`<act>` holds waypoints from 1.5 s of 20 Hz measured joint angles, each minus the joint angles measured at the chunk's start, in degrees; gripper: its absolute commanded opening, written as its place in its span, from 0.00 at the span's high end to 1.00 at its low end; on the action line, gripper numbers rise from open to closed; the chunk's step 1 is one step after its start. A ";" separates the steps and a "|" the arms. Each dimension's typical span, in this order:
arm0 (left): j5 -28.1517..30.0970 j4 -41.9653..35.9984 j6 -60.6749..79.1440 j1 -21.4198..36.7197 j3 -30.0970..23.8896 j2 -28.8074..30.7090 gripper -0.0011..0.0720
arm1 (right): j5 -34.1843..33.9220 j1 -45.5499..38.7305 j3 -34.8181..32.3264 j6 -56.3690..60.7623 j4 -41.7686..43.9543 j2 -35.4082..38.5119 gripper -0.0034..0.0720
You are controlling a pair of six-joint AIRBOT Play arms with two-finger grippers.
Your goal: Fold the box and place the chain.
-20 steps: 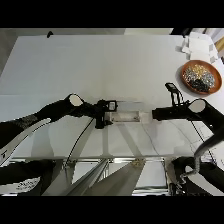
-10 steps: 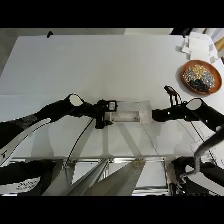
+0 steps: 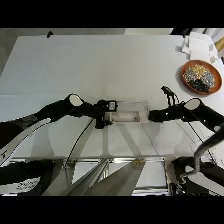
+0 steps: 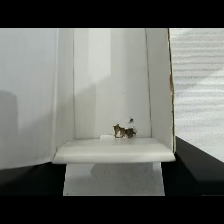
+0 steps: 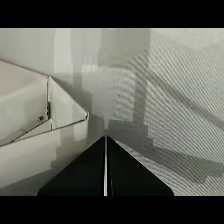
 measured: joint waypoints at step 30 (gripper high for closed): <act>0.02 0.00 0.00 0.00 0.00 0.00 0.97 | 2.56 6.27 2.75 0.85 2.49 7.98 0.66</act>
